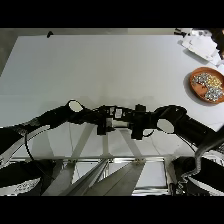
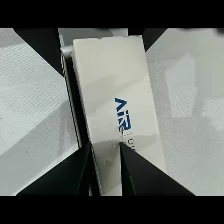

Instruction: Fold the box and place the chain.

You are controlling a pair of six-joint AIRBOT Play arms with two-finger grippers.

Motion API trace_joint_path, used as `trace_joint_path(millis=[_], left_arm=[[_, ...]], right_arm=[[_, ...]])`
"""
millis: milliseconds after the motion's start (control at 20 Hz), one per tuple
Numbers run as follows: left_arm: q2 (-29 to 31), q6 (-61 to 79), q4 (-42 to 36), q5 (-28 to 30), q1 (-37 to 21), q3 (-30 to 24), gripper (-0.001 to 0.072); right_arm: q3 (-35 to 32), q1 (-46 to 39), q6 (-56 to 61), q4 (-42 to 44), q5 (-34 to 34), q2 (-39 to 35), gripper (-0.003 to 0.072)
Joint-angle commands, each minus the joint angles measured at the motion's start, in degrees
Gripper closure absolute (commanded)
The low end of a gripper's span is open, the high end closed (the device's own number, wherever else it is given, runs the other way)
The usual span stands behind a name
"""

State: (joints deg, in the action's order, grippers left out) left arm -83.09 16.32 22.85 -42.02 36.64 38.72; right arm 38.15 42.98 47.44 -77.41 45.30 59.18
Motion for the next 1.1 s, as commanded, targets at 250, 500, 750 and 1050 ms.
trace_joint_path(millis=[250, 500, 750, 1050], left_arm=[[0.0, 0.0, 0.1, -0.2, 0.0, 0.0, 0.0375], [0.0, 0.0, 0.1, -0.2, 0.0, 0.0, 0.0375], [0.0, 0.0, 0.1, -0.2, 0.0, 0.0, 0.0375], [0.0, 0.0, 0.1, -0.2, 0.0, 0.0, 0.0375]], right_arm=[[-1.3, 3.4, 0.8, 0.7, 1.1, 0.0, 0.0523], [-1.2, 3.4, 0.8, 0.6, -1.1, -1.7, 0.0511], [-1.3, 3.4, 0.8, 0.7, -4.3, -7.9, 0.0347], [-2.1, -0.6, 9.5, 9.5, -4.8, -11.0, 0.0678]])
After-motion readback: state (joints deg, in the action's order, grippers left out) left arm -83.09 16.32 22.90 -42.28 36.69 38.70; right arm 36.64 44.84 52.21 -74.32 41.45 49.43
